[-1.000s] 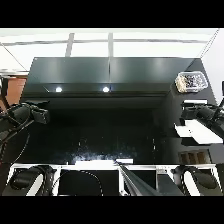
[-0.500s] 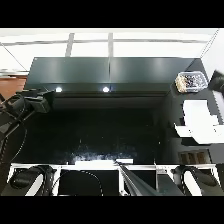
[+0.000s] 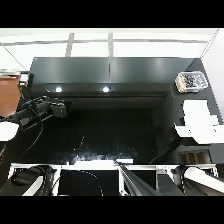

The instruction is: Fold the box and place the chain.

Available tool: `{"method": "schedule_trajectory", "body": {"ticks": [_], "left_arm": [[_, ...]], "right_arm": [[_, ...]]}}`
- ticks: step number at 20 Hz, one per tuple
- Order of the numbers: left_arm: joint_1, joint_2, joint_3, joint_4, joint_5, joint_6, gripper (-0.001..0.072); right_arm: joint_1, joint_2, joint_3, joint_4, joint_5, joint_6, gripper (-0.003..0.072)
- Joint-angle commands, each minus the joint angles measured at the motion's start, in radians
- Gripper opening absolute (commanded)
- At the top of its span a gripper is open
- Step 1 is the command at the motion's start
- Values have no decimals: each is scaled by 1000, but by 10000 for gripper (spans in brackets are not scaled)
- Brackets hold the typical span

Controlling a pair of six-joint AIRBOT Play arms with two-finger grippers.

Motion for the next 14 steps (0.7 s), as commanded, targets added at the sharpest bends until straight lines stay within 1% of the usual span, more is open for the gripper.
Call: {"method": "schedule_trajectory", "body": {"ticks": [1,4,6,8,10,11,12,14], "left_arm": [[-10,-42,-1,-1,-27,7,714],[-10,-49,0,0,-6,7,714],[-10,-49,0,-5,12,6,713],[-10,-49,0,-3,11,7,713],[-10,-49,-1,-3,10,7,713],[-10,-49,-1,-3,11,7,713],[-10,-49,-1,-2,11,8,713],[-10,-49,-1,1,11,8,713]], "right_arm": [[-158,-108,58,-128,146,48,655],[-214,-186,82,-132,149,-138,655],[-228,-244,108,-111,188,-242,655],[-233,-298,140,-26,259,-381,655],[-236,-324,158,109,314,-505,654],[-236,-328,158,143,338,-541,653],[-236,-332,158,143,359,-554,651],[-237,-328,158,132,371,-588,462]]}}
